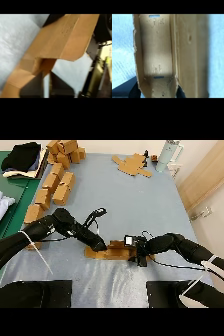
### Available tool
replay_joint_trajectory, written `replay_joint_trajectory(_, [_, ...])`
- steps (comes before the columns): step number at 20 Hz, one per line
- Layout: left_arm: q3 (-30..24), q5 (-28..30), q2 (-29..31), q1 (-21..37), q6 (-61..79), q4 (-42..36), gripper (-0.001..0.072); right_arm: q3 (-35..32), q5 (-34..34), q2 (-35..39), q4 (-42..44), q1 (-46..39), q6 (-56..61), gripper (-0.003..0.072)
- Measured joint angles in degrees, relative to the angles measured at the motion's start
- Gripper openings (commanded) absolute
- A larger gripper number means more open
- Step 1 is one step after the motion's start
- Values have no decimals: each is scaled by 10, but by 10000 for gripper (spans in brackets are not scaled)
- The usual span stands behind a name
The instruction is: Fold the box.
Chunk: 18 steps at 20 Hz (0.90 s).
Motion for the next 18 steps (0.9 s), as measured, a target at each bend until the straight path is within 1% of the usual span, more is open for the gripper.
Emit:
replay_joint_trajectory(1, [0, -15, 1, -1, -41, -2, 13, 0, 0, 0, 0, 0, 0, 446])
replay_joint_trajectory(3, [0, -20, 3, -7, -97, -34, 13, 0, 0, 0, 0, 0, 0, 445])
replay_joint_trajectory(6, [9, 13, -4, -15, -135, -104, 13, 0, 0, 0, 0, 0, 0, 446])
replay_joint_trajectory(9, [38, 47, -30, -18, -150, -138, 12, 0, -1, 0, 0, 0, 0, 445])
replay_joint_trajectory(11, [60, 69, -58, -19, -168, -132, 12, 0, -4, 0, 0, 0, 0, 445])
replay_joint_trajectory(14, [84, 83, -111, -20, -213, -90, 12, 0, -6, 0, 0, 0, 0, 445])
replay_joint_trajectory(18, [95, 66, -165, -22, -247, -63, 12, 0, -9, 0, 0, 0, 0, 445])
